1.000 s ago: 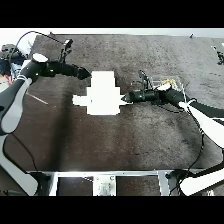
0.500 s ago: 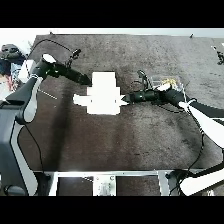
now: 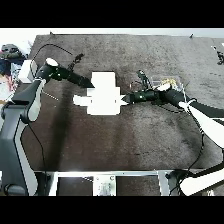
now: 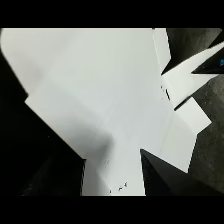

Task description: Fold the box and place the chain.

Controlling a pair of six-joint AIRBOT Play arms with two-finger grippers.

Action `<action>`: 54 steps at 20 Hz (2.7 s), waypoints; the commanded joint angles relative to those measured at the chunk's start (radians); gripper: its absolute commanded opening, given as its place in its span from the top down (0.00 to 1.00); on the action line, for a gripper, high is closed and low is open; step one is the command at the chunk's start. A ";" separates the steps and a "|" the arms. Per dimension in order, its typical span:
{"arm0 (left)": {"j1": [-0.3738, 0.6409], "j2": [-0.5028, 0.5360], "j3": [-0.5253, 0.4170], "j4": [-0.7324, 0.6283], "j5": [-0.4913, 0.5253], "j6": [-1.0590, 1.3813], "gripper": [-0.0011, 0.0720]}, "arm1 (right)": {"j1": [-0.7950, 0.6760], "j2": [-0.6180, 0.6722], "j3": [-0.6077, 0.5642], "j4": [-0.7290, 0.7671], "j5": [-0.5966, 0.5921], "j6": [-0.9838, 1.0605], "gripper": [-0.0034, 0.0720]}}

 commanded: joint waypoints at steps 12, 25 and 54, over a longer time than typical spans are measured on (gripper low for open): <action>0.000 -0.054 0.000 -0.124 -0.125 0.074 0.62 | 0.001 0.000 0.000 0.000 -0.005 -0.053 0.94; -0.035 -0.035 0.000 -0.180 -0.183 0.453 0.97 | -0.121 0.060 0.000 -0.045 0.015 -0.053 0.21; -0.035 0.092 -0.313 -0.154 0.092 1.121 0.98 | -0.153 0.127 0.000 -0.068 -0.037 -0.135 0.21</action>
